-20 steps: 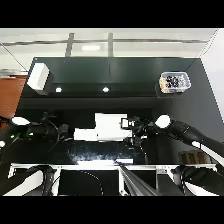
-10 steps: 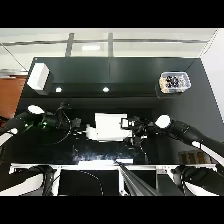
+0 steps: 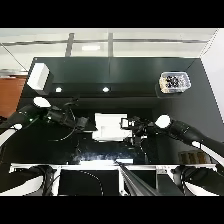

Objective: Fold the box and place the chain.

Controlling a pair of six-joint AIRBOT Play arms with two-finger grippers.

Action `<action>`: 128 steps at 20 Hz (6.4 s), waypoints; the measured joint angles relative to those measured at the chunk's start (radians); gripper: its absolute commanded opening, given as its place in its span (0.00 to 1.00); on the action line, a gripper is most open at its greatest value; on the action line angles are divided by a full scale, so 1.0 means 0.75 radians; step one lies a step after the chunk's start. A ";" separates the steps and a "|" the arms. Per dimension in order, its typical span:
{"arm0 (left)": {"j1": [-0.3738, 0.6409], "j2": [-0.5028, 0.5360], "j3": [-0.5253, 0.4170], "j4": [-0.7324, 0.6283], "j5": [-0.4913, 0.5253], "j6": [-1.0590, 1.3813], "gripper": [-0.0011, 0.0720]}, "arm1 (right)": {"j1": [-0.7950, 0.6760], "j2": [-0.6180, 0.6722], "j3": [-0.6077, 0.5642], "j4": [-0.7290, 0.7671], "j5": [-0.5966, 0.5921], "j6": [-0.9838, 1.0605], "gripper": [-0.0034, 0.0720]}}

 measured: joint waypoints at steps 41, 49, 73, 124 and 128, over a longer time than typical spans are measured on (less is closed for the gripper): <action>-0.908 -0.037 0.311 1.302 0.305 -1.877 0.32 | 0.000 0.000 0.000 -0.002 0.001 0.000 0.67; -0.910 -0.041 0.311 1.308 0.301 -1.893 0.21 | 0.000 0.000 0.000 -0.003 0.001 0.000 0.67; -0.913 -0.061 0.314 1.324 0.229 -1.893 0.05 | 0.001 -0.001 0.000 -0.002 0.003 0.002 0.67; -0.912 -0.061 0.313 1.313 0.284 -1.870 0.06 | 0.081 0.113 -0.039 0.112 -0.095 0.188 0.22; -0.911 -0.061 0.313 1.312 0.284 -1.872 0.06 | -0.087 0.268 0.005 -0.045 0.078 0.592 0.21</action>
